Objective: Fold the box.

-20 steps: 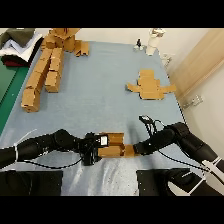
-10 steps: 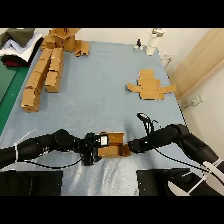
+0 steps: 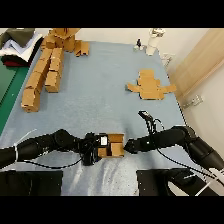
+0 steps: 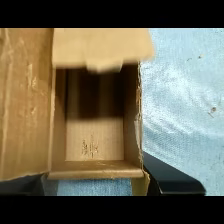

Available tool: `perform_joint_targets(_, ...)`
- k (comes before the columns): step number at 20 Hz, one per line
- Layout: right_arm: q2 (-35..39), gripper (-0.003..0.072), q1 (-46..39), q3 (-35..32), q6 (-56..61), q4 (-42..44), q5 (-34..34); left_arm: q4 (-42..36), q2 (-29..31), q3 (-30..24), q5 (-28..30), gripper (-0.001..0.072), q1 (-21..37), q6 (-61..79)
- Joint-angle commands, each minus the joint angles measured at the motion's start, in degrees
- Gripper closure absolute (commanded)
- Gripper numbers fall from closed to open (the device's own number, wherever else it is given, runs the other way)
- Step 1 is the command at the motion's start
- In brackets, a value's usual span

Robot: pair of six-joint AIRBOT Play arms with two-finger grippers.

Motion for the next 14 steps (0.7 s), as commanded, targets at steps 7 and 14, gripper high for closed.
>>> perform_joint_targets(7, -4.79, 0.0222, 8.57, 1.07, 6.23, -0.22, 6.99, -0.02, 0.02, 0.00, 0.02, 0.0196, 0.02, 0.02)
perform_joint_targets(14, -13.90, 0.0248, 20.35, 9.81, 31.23, -20.92, 2.99, -0.02, 0.02, 0.00, 0.02, 0.0196, 0.02, 0.02)
